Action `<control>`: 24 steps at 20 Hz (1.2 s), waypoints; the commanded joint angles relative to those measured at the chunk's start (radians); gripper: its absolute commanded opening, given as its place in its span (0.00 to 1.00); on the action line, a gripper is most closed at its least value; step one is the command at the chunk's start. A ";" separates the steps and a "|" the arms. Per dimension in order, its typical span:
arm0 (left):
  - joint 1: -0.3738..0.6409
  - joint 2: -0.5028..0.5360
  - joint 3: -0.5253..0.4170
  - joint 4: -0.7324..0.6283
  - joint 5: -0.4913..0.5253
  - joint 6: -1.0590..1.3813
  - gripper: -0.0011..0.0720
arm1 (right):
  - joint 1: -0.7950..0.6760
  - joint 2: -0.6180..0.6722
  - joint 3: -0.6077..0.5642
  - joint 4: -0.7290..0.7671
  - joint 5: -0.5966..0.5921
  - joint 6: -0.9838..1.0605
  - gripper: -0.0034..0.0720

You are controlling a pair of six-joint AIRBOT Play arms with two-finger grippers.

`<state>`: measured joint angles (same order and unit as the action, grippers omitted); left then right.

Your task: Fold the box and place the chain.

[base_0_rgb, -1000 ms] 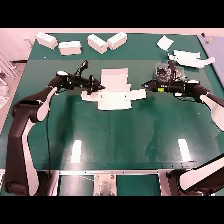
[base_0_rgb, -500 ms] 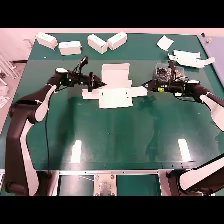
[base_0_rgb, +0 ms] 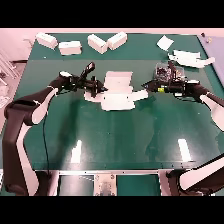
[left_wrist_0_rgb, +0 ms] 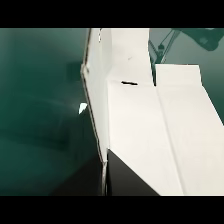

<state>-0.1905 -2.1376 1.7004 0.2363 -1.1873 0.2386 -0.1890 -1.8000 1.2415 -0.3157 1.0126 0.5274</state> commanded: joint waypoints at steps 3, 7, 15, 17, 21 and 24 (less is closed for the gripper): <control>0.011 0.014 -0.056 -0.031 -0.029 0.174 0.03 | 0.003 0.000 0.000 -0.002 0.002 -0.005 0.43; 0.039 0.012 -0.056 0.001 -0.036 0.219 0.03 | 0.003 0.000 0.000 -0.002 0.001 -0.005 0.43; 0.041 -0.014 -0.058 0.040 -0.062 0.294 0.04 | 0.019 0.000 0.000 0.002 0.000 -0.005 0.43; 0.041 -0.014 -0.058 0.045 -0.059 0.294 0.04 | 0.019 0.000 0.000 0.002 0.000 -0.005 0.43; 0.041 -0.014 -0.058 0.053 -0.053 0.294 0.04 | 0.019 0.000 0.000 0.002 0.000 -0.005 0.43; 0.040 -0.014 -0.058 0.049 -0.047 0.293 0.04 | 0.017 0.000 0.000 0.002 0.000 -0.010 0.43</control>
<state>-0.1497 -2.1506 1.6428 0.2768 -1.2476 0.5297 -0.1711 -1.8000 1.2415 -0.3141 1.0126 0.5213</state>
